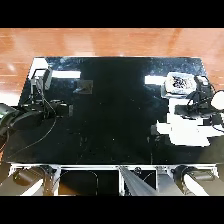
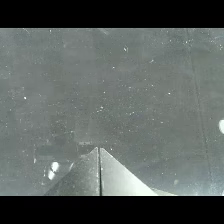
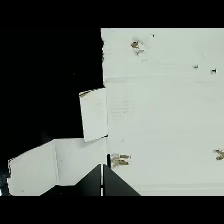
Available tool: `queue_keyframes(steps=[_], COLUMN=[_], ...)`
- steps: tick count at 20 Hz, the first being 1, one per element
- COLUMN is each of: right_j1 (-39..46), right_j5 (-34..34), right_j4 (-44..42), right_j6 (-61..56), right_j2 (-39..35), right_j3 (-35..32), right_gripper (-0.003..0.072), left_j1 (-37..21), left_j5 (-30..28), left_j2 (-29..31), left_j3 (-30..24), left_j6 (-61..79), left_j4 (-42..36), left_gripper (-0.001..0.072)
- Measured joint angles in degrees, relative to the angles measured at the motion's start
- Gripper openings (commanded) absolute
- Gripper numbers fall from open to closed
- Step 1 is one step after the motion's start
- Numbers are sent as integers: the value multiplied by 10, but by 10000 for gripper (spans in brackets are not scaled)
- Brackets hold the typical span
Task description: Fold the box and place the chain.
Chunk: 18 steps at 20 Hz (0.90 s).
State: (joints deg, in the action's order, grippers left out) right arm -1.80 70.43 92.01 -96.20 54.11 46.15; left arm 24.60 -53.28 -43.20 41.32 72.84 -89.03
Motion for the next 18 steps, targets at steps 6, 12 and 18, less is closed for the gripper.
queue_keyframes(steps=[6,12,18], right_j1=[0,0,0], right_j5=[0,0,-41], right_j4=[0,0,0], right_j6=[0,0,0], right_j2=[0,0,0], right_j3=[0,0,0], right_gripper=[31,31,31], left_j1=[0,0,0], left_j5=[0,7,71], left_j2=[0,0,-9], left_j3=[0,0,0], left_j6=[0,0,0], left_j4=[0,0,0], left_gripper=[21,21,21])
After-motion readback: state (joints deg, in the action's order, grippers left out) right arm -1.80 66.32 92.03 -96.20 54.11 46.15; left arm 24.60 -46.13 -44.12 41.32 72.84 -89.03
